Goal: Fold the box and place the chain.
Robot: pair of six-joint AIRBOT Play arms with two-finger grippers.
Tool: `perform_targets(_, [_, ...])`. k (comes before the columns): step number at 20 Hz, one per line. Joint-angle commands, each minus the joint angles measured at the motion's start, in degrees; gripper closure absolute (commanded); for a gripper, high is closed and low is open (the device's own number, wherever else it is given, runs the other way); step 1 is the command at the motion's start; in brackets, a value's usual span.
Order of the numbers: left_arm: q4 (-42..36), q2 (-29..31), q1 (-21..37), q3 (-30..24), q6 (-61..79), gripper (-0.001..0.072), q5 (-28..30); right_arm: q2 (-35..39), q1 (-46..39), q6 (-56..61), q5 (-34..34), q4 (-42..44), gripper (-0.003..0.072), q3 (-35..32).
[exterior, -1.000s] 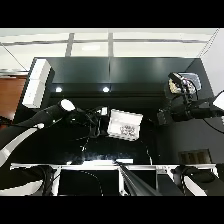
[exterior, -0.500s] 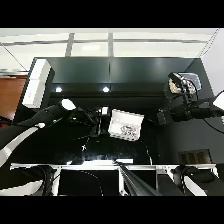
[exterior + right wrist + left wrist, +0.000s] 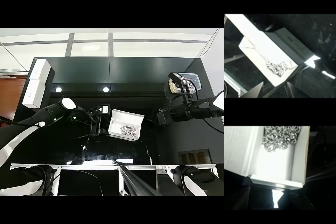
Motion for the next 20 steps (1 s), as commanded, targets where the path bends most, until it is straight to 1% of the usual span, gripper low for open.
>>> perform_targets(1, [-1.46,-0.76,-0.02,0.94,3.39,0.0007,-2.05,0.02,0.02,0.00,0.00,0.02,0.0331,0.02])
perform_targets(3, [-2.78,-1.33,-0.02,0.94,6.34,0.0007,-2.95,0.02,0.02,0.00,0.02,0.02,0.0331,0.02])
perform_targets(10, [-2.73,-1.62,-0.24,1.07,6.58,0.0008,-2.80,0.02,0.02,-0.02,-0.02,0.02,0.0331,0.02])
perform_targets(13, [-0.33,-1.62,-1.60,1.11,6.64,0.0010,-2.60,0.02,0.02,0.00,0.00,0.02,0.0331,0.02])
perform_targets(14, [0.52,-1.62,-2.19,1.11,6.54,0.0028,-2.23,0.02,0.02,-0.02,0.00,0.02,0.0331,0.02])
perform_targets(15, [0.79,-1.62,-2.49,1.11,6.36,0.0068,-1.95,0.02,0.02,0.00,0.00,0.02,0.0331,0.02])
perform_targets(16, [0.83,-1.62,-2.51,1.11,5.90,0.0193,-1.51,0.02,0.02,0.00,0.00,0.02,0.0331,0.02])
perform_targets(17, [0.76,-1.62,-2.51,1.11,5.53,0.0288,-1.14,0.02,0.02,0.00,0.00,0.02,0.0331,0.02])
perform_targets(19, [0.76,-1.62,-2.49,1.11,3.87,0.0306,-1.11,0.02,0.02,-0.02,-0.09,-0.02,0.0330,0.02])
perform_targets(20, [0.81,-1.62,-2.43,1.11,1.60,0.0306,-1.11,0.02,0.02,0.02,-0.59,-0.15,0.0281,0.02])
